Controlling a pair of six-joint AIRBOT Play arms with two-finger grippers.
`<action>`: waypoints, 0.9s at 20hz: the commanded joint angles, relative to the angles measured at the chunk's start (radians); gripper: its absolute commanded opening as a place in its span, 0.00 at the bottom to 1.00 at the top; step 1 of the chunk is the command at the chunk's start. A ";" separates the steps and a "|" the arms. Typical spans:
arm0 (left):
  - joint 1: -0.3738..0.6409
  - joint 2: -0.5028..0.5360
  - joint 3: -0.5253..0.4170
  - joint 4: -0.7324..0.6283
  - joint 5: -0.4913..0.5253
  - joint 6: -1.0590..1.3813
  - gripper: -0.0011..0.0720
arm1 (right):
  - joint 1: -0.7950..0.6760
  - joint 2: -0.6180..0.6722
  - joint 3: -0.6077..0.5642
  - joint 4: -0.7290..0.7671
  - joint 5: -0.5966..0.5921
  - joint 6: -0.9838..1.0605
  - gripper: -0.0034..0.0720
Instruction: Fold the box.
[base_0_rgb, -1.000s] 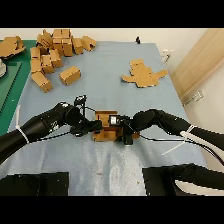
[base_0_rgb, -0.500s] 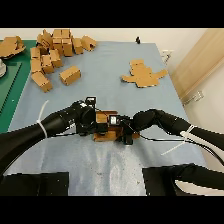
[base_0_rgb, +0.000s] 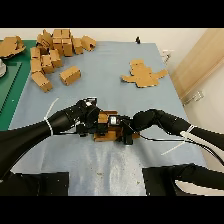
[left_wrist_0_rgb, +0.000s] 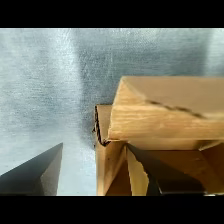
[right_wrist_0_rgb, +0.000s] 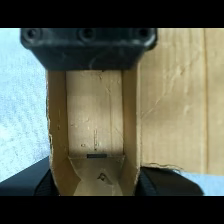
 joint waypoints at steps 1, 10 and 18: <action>-0.016 -0.017 0.039 0.019 -0.029 -0.016 0.82 | 0.000 0.000 0.000 0.000 0.000 0.000 0.84; -0.034 -0.056 0.070 0.042 -0.058 0.048 0.82 | 0.000 0.000 0.000 0.000 0.000 0.000 0.84; -0.040 -0.066 0.069 0.039 -0.037 0.048 0.82 | 0.000 0.000 0.000 0.000 0.000 0.000 0.84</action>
